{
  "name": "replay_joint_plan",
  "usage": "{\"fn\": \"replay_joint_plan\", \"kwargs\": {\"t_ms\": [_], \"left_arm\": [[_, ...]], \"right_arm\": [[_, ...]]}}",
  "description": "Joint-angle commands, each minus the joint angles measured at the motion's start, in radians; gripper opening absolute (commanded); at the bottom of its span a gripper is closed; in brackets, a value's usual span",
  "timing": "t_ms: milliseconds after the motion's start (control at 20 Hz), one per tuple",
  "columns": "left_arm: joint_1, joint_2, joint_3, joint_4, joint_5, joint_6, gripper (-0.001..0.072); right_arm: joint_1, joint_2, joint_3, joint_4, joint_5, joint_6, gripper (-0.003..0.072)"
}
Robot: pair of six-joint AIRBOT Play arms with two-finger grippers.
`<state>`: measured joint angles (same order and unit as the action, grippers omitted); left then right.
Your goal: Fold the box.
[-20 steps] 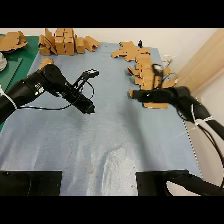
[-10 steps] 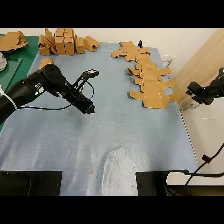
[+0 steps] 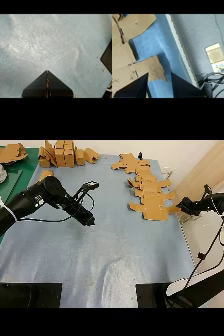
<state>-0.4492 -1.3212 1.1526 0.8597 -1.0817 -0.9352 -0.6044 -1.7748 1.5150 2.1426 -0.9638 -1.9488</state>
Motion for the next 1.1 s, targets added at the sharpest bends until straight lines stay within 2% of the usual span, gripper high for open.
{"fn": "replay_joint_plan", "kwargs": {"t_ms": [0, 100, 150, 300, 350, 550, 750, 900, 1050], "left_arm": [[0.0, 0.001, 0.0, 0.0, 0.0, 0.0, 0.0011], [0.0, 0.001, 0.0, 0.0, 0.0, 0.0, 0.0011], [0.0, 0.001, 0.0, 0.0, 0.0, 0.0, 0.001], [0.0, 0.001, 0.0, 0.0, 0.0, 0.0, 0.0011], [0.0, 0.001, 0.0, 0.0, 0.0, 0.0, 0.0011], [0.0, 0.001, 0.0, 0.0, 0.0, 0.0, 0.001], [0.0, 0.001, 0.0, 0.0, 0.0, 0.0, 0.0011], [0.0, 0.001, 0.0, 0.0, 0.0, 0.0, 0.0011], [0.0, 0.001, 0.0, 0.0, 0.0, 0.0, 0.001]], "right_arm": [[0.01, -0.048, 0.035, 0.021, -0.023, -0.063, 0.044], [0.019, -0.048, 0.035, 0.02, -0.067, -0.069, 0.0439], [0.026, -0.048, 0.035, 0.016, -0.1, -0.069, 0.039], [0.047, -0.048, 0.035, 0.02, -0.18, -0.091, 0.0043], [0.061, -0.046, 0.035, 0.023, -0.202, -0.103, 0.0005], [0.135, -0.008, 0.024, 0.023, -0.363, -0.08, 0.0003], [0.185, 0.132, -0.067, -0.001, -0.373, 0.012, 0.0001], [0.214, 0.28, -0.194, -0.027, -0.382, 0.081, 0.0001], [0.282, 0.415, -0.409, -0.03, -0.365, 0.147, 0.0001]]}}
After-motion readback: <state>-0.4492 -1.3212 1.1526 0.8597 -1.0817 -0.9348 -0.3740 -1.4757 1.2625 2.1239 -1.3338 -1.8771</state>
